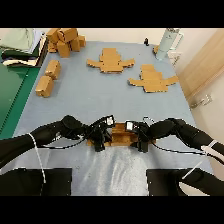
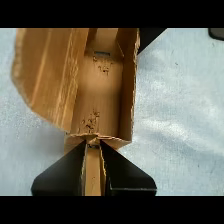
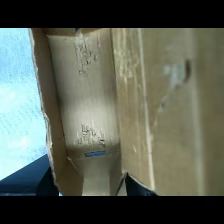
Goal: Fold the box.
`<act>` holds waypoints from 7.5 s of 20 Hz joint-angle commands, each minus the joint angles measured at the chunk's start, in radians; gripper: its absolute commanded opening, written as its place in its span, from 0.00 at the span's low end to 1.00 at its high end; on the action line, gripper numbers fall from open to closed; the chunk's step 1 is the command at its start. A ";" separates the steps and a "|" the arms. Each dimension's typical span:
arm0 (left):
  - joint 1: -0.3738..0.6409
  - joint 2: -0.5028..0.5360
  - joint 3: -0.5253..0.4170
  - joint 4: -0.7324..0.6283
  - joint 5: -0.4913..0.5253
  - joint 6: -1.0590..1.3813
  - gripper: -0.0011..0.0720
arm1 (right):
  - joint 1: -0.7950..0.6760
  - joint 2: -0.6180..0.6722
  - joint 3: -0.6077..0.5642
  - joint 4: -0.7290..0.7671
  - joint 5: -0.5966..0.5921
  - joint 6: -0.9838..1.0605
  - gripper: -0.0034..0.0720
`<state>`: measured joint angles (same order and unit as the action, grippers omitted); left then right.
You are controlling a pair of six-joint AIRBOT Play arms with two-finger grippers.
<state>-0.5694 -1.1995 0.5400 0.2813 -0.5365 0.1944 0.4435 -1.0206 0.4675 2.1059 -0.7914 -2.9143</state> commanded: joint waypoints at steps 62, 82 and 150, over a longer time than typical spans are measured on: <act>0.060 0.140 -0.019 0.242 -0.111 -1.289 0.04 | 0.000 0.000 0.001 0.000 0.000 0.000 0.67; 0.170 0.131 -0.019 0.124 -0.211 -1.250 0.72 | 0.000 0.000 0.001 0.000 0.000 0.000 0.67; -0.296 -0.297 0.570 1.158 -0.450 -2.466 0.77 | 0.000 0.000 0.001 0.000 0.000 0.000 0.67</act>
<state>-0.8654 -1.4956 1.1095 1.4353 -0.9524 -2.2707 0.4435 -1.0206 0.4679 2.1056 -0.7910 -2.9147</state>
